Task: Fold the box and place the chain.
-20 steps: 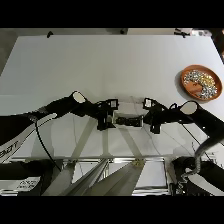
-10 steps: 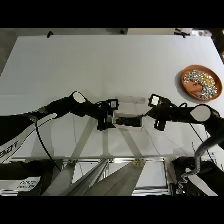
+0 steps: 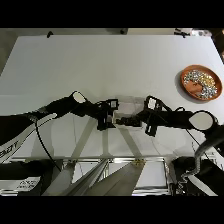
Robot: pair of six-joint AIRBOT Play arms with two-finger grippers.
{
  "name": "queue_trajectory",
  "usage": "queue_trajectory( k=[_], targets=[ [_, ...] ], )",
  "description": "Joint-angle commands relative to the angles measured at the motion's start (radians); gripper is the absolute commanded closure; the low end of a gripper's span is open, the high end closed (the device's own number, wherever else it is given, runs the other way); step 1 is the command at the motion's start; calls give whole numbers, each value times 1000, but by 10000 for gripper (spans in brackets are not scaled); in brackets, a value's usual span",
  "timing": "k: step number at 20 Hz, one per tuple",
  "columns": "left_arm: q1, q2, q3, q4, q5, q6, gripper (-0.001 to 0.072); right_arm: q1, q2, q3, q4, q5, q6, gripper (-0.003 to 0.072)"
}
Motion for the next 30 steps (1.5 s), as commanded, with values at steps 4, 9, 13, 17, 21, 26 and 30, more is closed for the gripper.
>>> queue_trajectory(
  k=[4, 9, 13, 17, 21, 26, 30],
  targets=[
    [0, 0, 0, 0, 0, 0, 371, 43, -201, 9, 118, -43, 48, 642],
    [0, 0, 0, 0, 0, 0, 371, -34, -168, 99, 113, 80, 105, 439],
    [0, 0, 0, 0, 0, 0, 371, -210, -134, 242, 0, 325, 303, 563],
    [0, 0, 0, 0, 0, 0, 371, -448, -137, 398, -40, 406, 420, 672],
    [0, 0, 0, 0, 0, 0, 371, -476, -311, 548, -49, 363, 420, 672],
    [0, 0, 0, 0, 0, 0, 371, -284, -708, 752, -60, 489, 420, 675],
    [0, 0, 0, 0, 0, 0, 371, -151, -840, 802, -163, 581, 414, 482]
  ],
)
